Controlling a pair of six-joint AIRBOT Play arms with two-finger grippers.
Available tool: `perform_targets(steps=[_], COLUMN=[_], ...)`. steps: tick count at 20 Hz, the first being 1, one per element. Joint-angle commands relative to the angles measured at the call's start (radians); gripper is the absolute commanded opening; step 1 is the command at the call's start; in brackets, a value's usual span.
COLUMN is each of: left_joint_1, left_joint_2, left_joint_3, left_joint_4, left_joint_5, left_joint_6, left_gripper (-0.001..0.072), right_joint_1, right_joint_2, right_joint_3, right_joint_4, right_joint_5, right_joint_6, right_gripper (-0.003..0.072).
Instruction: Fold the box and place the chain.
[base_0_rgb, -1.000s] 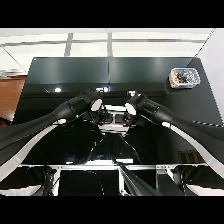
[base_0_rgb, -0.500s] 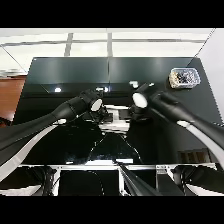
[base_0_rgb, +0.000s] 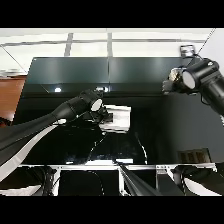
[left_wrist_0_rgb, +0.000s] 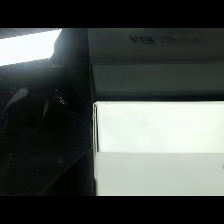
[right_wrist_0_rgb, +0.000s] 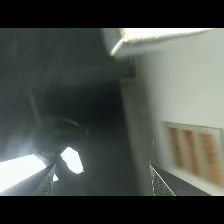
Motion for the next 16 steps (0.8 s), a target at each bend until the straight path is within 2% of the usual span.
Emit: perform_targets(steps=[1, 3, 6, 8, 11, 16], left_joint_1=[0.001, 0.001, 0.001, 0.001, 0.001, 0.001], left_joint_2=[0.000, 0.000, 0.000, 0.000, 0.000, 0.000], left_joint_3=[0.000, 0.000, 0.000, 0.000, 0.000, 0.000], left_joint_4=[0.001, 0.002, 0.001, 0.001, 0.002, 0.002], left_joint_5=[0.003, 0.007, 0.009, 0.009, 0.008, 0.008], left_joint_6=[0.000, 0.000, 0.000, 0.000, 0.000, 0.000], left_gripper=[0.0029, 0.0029, 0.0029, 0.0029, 0.0029, 0.0029], right_joint_1=[-0.227, -0.311, -0.417, -0.461, -0.480, -0.479], right_joint_2=[-0.141, -0.274, -0.488, -0.572, -0.615, -0.647], right_joint_3=[0.027, 0.165, 0.432, 0.544, 0.583, 0.583], right_joint_4=[0.220, 0.363, 0.546, 0.616, 0.632, 0.631], right_joint_5=[-0.325, -0.307, -0.111, -0.044, -0.105, -0.080], right_joint_6=[0.068, 0.068, 0.088, 0.138, 0.174, 0.178], right_gripper=[0.0715, 0.0714, 0.0710, 0.0709, 0.0710, 0.0710])
